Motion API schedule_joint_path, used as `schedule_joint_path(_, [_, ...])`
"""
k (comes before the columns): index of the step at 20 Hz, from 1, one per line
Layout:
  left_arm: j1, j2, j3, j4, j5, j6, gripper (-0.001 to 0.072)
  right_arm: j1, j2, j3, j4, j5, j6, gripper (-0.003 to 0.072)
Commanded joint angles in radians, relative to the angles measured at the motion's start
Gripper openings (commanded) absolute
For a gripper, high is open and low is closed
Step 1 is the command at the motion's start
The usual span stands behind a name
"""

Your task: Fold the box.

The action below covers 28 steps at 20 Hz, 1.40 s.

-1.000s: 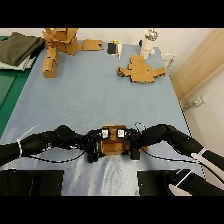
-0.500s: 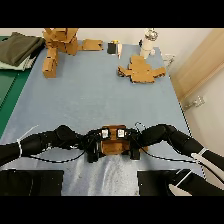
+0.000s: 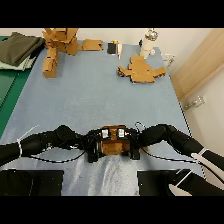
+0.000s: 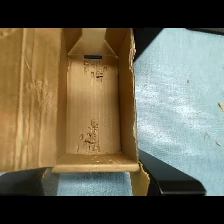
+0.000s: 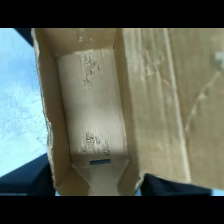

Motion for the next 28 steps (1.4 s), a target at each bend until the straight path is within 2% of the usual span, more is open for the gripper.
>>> schedule_joint_path(1, [0.000, 0.000, 0.000, 0.001, 0.000, 0.000, 0.0521, 0.000, 0.001, 0.008, 0.013, -0.064, 0.002, 0.0720])
schedule_joint_path(6, [0.000, 0.000, 0.000, 0.001, 0.000, 0.000, 0.0521, -0.003, 0.049, 0.027, -0.063, -0.074, 0.051, 0.0720])
schedule_joint_path(11, [0.000, 0.000, 0.000, 0.001, 0.000, 0.000, 0.0521, -0.003, 0.147, 0.042, -0.301, -0.103, 0.324, 0.0720])
schedule_joint_path(14, [0.000, 0.000, 0.000, 0.001, 0.000, 0.000, 0.0521, -0.003, 0.217, 0.057, -0.363, -0.190, 0.462, 0.0720])
schedule_joint_path(16, [0.000, 0.000, 0.000, 0.001, 0.000, 0.000, 0.0521, -0.003, 0.282, 0.071, -0.332, -0.309, 0.678, 0.0720])
schedule_joint_path(20, [0.000, 0.000, 0.000, 0.001, 0.000, 0.000, 0.0521, -0.003, 0.377, 0.071, -0.173, -0.520, 1.080, 0.0720])
schedule_joint_path(24, [0.000, 0.000, 0.000, 0.001, 0.000, 0.000, 0.0521, 0.000, 0.439, 0.071, -0.024, -0.581, 1.196, 0.0720])
schedule_joint_path(28, [0.000, 0.000, 0.000, 0.001, 0.000, 0.000, 0.0521, 0.001, 0.491, 0.071, -0.010, -0.581, 1.278, 0.0720])
